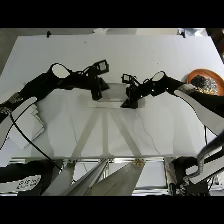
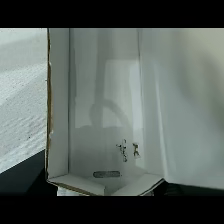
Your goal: Fold the box and place the chain.
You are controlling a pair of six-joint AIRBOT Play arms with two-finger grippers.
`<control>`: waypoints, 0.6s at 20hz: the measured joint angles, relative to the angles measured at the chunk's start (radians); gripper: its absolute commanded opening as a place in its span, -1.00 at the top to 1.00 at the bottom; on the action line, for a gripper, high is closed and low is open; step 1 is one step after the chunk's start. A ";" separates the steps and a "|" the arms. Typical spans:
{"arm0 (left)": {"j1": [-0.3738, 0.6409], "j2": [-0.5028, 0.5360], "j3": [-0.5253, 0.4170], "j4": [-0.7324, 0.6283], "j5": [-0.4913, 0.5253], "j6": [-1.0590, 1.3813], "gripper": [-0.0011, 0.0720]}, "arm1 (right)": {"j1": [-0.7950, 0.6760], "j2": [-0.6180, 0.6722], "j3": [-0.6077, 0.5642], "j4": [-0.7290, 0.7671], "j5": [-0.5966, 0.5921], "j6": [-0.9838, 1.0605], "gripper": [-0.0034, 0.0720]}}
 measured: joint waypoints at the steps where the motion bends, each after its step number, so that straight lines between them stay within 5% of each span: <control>1: 0.000 -0.008 0.000 -0.043 0.066 -0.012 0.94 | 0.000 0.000 0.000 0.000 0.000 0.000 -0.42; 6: 0.000 -0.105 -0.002 -0.138 0.285 -0.134 0.95 | 0.000 0.000 0.000 0.001 0.000 0.001 -0.42; 12: -0.003 -0.202 -0.002 -0.136 0.259 -0.180 0.94 | 0.000 0.000 0.000 0.002 0.000 0.003 -0.42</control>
